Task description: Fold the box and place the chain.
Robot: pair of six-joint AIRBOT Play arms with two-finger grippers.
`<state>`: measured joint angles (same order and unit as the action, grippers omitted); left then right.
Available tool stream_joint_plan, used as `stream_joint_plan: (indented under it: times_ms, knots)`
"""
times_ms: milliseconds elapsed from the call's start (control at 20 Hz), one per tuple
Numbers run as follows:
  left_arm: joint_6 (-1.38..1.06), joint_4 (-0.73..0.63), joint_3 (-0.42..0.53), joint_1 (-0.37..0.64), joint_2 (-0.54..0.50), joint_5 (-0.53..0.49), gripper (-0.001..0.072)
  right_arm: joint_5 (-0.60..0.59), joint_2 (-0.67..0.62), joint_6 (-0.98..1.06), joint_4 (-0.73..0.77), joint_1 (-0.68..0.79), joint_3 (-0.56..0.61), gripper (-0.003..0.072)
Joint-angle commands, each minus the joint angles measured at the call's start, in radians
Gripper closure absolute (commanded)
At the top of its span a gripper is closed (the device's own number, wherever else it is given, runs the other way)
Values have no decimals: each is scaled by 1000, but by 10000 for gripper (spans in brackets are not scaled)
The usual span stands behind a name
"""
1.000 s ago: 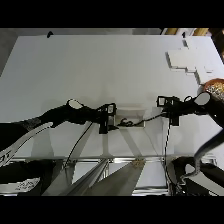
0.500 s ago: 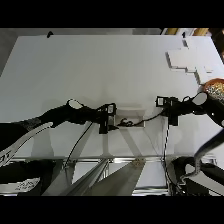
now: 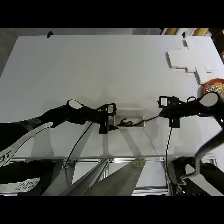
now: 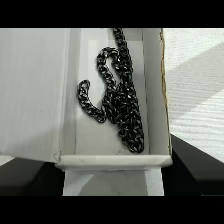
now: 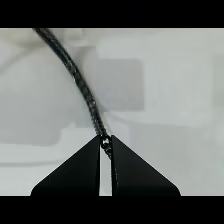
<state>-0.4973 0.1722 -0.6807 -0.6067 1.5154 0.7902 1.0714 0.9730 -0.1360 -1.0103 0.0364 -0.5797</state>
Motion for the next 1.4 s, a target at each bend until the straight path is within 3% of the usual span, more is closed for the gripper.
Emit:
stream_joint_plan:
  times_ms: [0, 200, 350, 500, 750, 800, 900, 950, 1200, 1350]
  knots:
    - [0, 0, -1, 0, 0, 0, 600, 70, -137, -7, 159, -85, 0, 665]
    - [0, 0, -1, 1, 0, 0, 600, 44, -179, -3, 234, -258, 0, 666]
    - [0, 0, -1, 0, 0, 0, 600, -98, -178, -3, 345, -404, 0, 666]
    - [0, 0, -1, 0, 0, 0, 600, -273, -167, -3, 364, -542, 0, 665]
    - [0, 0, -1, 0, 0, 0, 600, -360, -66, 43, 360, -627, 0, 664]
    - [0, 0, -1, 0, 0, 0, 600, -378, -48, 85, 327, -627, 0, 647]
    - [0, 0, -1, 0, 0, 0, 600, -423, -45, 168, 262, -627, 0, 404]
    - [0, 0, -1, 0, 0, 0, 600, -436, -54, 185, 237, -621, -2, 343]
    - [0, 0, -1, 0, 0, 0, 600, -146, -109, 184, 51, -438, -128, 343]
    - [0, 0, -1, 0, 0, 0, 600, -75, -125, 180, -37, -251, -148, 344]
